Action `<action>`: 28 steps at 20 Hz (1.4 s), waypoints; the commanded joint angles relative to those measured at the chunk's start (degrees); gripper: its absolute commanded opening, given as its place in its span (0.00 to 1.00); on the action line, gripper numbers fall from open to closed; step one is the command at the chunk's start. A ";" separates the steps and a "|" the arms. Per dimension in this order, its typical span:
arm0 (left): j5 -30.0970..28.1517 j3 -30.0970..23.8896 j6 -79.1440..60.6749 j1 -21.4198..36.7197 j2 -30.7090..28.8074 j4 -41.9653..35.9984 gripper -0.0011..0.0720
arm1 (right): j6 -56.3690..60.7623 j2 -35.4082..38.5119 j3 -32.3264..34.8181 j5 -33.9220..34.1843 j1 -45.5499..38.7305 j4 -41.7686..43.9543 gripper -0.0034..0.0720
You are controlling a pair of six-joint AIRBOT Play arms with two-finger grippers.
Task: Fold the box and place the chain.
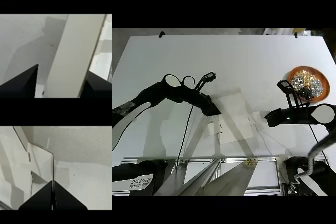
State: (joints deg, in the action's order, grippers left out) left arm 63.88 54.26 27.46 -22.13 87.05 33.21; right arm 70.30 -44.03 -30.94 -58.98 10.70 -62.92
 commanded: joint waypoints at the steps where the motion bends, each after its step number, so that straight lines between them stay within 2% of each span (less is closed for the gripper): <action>1: 0.00 -0.02 -5.81 -0.13 3.93 -7.56 0.72 | 0.00 0.04 0.00 0.11 0.07 0.02 0.07; 4: 0.66 0.00 -9.55 -0.13 6.43 -12.98 0.68 | 0.00 0.04 0.00 0.11 0.07 0.00 0.07; 5: 1.09 -0.02 -9.53 -0.11 6.67 -12.26 0.67 | 0.00 0.04 0.00 0.11 0.07 0.00 0.07; 6: 1.49 -0.02 -9.51 -0.11 6.69 -10.78 0.58 | 0.00 0.04 0.00 0.11 0.07 0.00 0.07; 7: 1.73 0.00 -9.51 -0.11 6.69 -9.60 0.55 | 0.00 0.04 0.00 0.13 0.07 0.00 0.07; 8: 2.03 -0.02 -9.53 -0.11 6.69 -8.83 0.54 | 0.00 0.04 0.00 0.13 0.07 0.00 0.07; 11: 2.80 -0.02 -12.83 -0.13 6.69 -8.72 0.33 | 0.00 0.04 0.00 0.13 0.07 0.02 0.07; 12: 2.80 -0.02 -13.68 -0.11 6.69 -8.72 0.18 | 0.00 0.04 0.00 0.09 0.07 0.02 0.07; 13: 2.82 0.00 -14.49 -0.11 6.69 -8.72 0.07 | 0.00 0.04 0.00 0.07 0.07 0.07 0.07; 14: 2.75 0.00 -14.99 -0.11 6.69 -8.74 0.03 | 0.00 0.04 0.00 0.09 0.07 0.39 0.07; 16: 2.75 0.02 -17.27 -0.11 6.47 -8.70 0.02 | -0.11 0.04 -0.04 0.15 0.07 2.16 0.09; 18: 2.56 0.04 -21.81 -0.11 5.14 -8.63 0.02 | -0.26 0.04 -0.72 -0.02 0.07 4.31 0.37; 19: 2.36 0.04 -24.70 -0.13 3.78 -8.44 0.02 | -0.26 0.04 -1.53 -0.46 0.07 5.16 0.48; 20: 2.25 0.04 -27.15 -0.11 2.23 -8.00 0.02 | -0.26 0.04 -2.71 -1.01 0.07 5.60 0.51; 22: 2.32 0.04 -28.92 -0.13 -1.20 -4.94 0.02 | -0.26 0.04 -5.25 -2.25 0.07 5.55 0.51; 24: 2.80 0.04 -28.46 -0.61 -3.89 1.88 0.02 | -0.28 0.04 -7.39 -2.49 0.07 5.11 0.51; 26: 2.27 0.04 -26.14 -2.45 -4.85 9.29 0.02 | -0.50 0.04 -8.20 -1.79 0.07 4.68 0.51; 28: -0.28 0.02 -25.53 -4.33 -4.52 10.45 0.02 | -1.81 0.04 -8.20 -1.64 0.07 4.59 0.51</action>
State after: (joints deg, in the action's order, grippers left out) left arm 65.93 54.24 1.28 -24.56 83.59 37.60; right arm 69.49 -44.03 -38.13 -60.77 10.72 -58.17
